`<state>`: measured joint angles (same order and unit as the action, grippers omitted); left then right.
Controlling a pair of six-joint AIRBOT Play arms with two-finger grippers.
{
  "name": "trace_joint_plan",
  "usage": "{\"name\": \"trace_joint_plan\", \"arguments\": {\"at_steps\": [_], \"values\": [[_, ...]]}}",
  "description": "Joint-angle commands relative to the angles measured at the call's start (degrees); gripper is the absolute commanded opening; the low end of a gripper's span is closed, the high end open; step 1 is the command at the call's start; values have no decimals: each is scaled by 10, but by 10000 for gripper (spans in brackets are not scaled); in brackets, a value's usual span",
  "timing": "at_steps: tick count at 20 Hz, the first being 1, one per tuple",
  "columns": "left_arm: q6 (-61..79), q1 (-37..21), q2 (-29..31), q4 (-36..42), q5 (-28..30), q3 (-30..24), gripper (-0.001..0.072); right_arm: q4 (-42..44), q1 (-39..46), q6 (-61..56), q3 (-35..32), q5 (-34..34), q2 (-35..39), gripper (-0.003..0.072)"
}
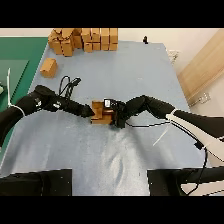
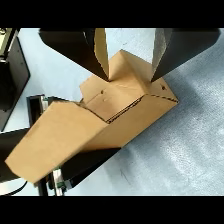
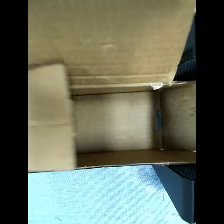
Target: Fold the box.
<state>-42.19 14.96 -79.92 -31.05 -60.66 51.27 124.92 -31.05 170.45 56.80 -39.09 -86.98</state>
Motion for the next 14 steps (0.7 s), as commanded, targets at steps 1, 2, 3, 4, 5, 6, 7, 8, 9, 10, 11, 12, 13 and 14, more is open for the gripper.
{"name": "trace_joint_plan", "arguments": {"at_steps": [1, 2, 3, 4, 5, 6, 7, 8, 9, 10, 11, 12, 13, 14], "values": [[-107, 37, -17, -86, 2, 44, 417, 0, 0, 0, 0, 0, 0, 503], [-127, 47, -18, -89, 3, 55, 417, 0, 0, 0, 0, 0, 0, 503], [-145, 54, -18, -89, 3, 63, 417, 0, 0, 0, 0, 0, 0, 503], [-176, 61, -18, -89, 2, 71, 417, 0, 0, 0, 0, 0, 0, 503], [-202, 66, -18, -94, 0, 77, 416, 0, 0, 0, 0, 0, 0, 503], [-236, 73, -18, -111, -5, 85, 416, 0, 0, 0, 0, 0, 0, 503], [-270, 80, -18, -130, -9, 91, 416, 0, 0, 0, 0, 0, 0, 503], [-309, 89, -18, -149, -11, 99, 416, 0, 0, 0, 0, 0, 0, 503], [-339, 97, -18, -161, -14, 106, 416, 0, 0, 0, 0, 0, 0, 503], [-362, 107, -18, -171, -14, 114, 416, 0, 0, 0, 0, 0, 0, 503], [-386, 118, -18, -188, -13, 121, 415, 0, 0, 0, 0, 0, 0, 503], [-418, 131, -18, -214, -9, 126, 415, 0, 0, 0, 0, 0, 0, 503], [-449, 144, -18, -244, -5, 128, 415, 0, 0, 0, 0, 0, 0, 503], [-481, 156, -21, -276, -4, 130, 416, 0, 0, 0, 0, 0, 0, 503]]}}
